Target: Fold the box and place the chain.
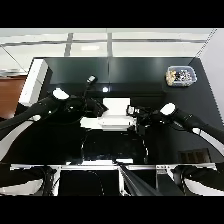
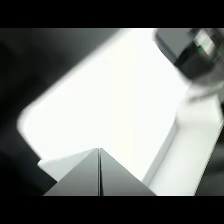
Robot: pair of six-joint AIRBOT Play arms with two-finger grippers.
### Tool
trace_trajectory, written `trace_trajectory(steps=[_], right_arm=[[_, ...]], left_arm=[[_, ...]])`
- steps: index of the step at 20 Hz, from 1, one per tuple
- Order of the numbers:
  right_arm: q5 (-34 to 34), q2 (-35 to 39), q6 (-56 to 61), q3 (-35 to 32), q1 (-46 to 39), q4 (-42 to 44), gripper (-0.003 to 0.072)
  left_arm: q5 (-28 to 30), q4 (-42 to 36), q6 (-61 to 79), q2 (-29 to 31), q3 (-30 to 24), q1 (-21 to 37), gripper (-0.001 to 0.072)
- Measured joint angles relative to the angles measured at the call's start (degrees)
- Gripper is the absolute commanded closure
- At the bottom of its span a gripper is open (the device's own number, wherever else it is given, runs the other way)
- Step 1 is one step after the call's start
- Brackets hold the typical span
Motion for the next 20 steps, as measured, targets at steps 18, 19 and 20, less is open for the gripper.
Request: trace_trajectory(steps=[18, 19, 20], right_arm=[[-0.07, -0.04, 0.13, -0.02, 0.07, 0.07, 0.0584], [-0.07, -0.04, 0.11, -0.02, 0.07, 0.07, 0.0585], [-0.07, -0.04, 0.11, -0.02, 0.07, 0.07, 0.0585]], left_arm=[[-5.77, 17.77, 17.05, 18.4, -9.49, 3.26, 0.0003], [-3.39, 19.91, 20.44, 18.21, -10.64, 1.77, 0.0004], [-0.5, 21.66, 22.75, 17.77, -11.39, 0.48, 0.0004]])
